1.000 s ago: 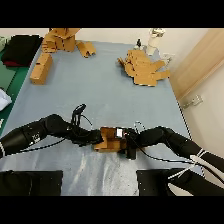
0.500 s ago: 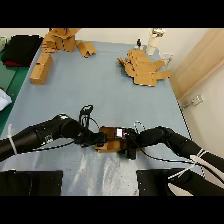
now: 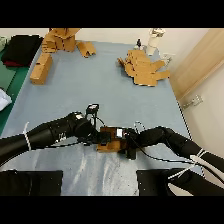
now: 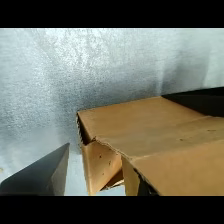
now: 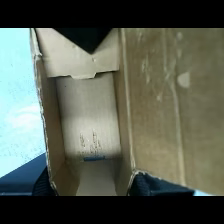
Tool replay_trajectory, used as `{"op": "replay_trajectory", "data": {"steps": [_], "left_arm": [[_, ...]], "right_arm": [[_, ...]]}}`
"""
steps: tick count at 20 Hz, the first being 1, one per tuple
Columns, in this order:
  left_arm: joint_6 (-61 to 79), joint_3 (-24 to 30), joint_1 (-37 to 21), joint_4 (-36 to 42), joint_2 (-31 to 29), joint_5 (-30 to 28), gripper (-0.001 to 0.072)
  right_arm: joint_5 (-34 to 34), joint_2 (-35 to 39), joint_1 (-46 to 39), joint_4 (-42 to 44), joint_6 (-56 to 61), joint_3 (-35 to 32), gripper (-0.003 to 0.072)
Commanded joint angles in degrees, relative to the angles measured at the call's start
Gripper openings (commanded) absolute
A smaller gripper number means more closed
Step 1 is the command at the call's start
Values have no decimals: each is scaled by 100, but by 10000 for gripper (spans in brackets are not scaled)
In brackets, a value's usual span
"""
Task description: Fold the box.
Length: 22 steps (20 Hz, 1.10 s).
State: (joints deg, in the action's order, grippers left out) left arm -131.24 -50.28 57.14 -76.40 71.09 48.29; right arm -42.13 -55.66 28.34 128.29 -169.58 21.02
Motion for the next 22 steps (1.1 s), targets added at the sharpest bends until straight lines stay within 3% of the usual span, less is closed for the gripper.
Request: {"op": "replay_trajectory", "data": {"steps": [1, 8, 13, 15, 16, 20, 21, 22], "left_arm": [[-745, -234, 223, -767, 125, 579, 499], [-914, -839, 573, -979, 813, 909, 499], [-916, -894, 564, -986, 1025, 944, 483], [-911, -894, 564, -992, 1036, 887, 268], [-914, -892, 564, -1003, 1054, 848, 222], [-916, -894, 568, -988, 1099, 804, 219], [-914, -894, 568, -981, 1099, 809, 75], [-914, -894, 568, -979, 1099, 804, 12]], "right_arm": [[0, 2, 0, -2, 2, -2, 340], [2, 2, 0, -4, 2, -2, 340], [2, 2, 0, -4, 2, -2, 340], [0, 2, 0, -7, 2, -2, 340], [0, 2, 0, -7, 2, -2, 340], [2, 2, 0, -7, 2, -2, 340], [2, 2, 0, -7, 2, -2, 340], [0, 2, 0, -7, 2, -2, 340]]}}
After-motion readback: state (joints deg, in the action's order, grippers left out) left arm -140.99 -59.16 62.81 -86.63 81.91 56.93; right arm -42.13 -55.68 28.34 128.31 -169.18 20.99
